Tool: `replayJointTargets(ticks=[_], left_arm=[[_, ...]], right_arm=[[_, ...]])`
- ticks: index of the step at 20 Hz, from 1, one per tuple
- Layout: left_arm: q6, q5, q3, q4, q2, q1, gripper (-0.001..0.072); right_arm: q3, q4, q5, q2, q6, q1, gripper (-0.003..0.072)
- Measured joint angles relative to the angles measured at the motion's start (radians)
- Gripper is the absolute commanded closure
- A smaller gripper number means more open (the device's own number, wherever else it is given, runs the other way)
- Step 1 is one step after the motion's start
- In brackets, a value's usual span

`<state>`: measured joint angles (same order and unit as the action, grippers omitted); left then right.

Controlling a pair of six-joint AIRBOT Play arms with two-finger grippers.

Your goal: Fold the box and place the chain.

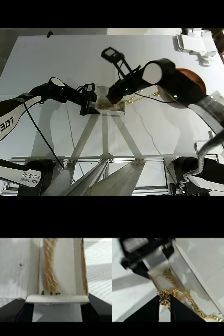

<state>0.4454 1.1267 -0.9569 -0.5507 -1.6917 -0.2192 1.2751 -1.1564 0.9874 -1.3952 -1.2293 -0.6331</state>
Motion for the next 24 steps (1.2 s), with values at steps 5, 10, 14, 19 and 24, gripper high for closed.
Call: replayJointTargets(ticks=[5,10,14,19,24], left_arm=[[0.0,0.0,0.0,0.0,0.0,0.0,0.0271],[0.0,0.0,0.0,0.0,0.0,0.0,0.0271],[0.0,0.0,0.0,0.0,0.0,0.0,0.0271],[0.0,0.0,0.0,0.0,0.0,0.0,0.0271],[0.0,0.0,0.0,0.0,0.0,0.0,0.0271]], right_arm=[[-0.017,-0.011,0.014,-0.061,0.023,0.0,0.0334],[-0.02,-0.009,0.05,-0.008,0.18,0.028,0.0334],[-0.02,-0.007,0.091,0.06,0.36,0.125,0.0332],[-0.021,-0.037,0.134,0.072,0.523,0.297,0.0194],[-0.021,-0.058,0.188,-0.004,0.819,0.403,0.0183]])
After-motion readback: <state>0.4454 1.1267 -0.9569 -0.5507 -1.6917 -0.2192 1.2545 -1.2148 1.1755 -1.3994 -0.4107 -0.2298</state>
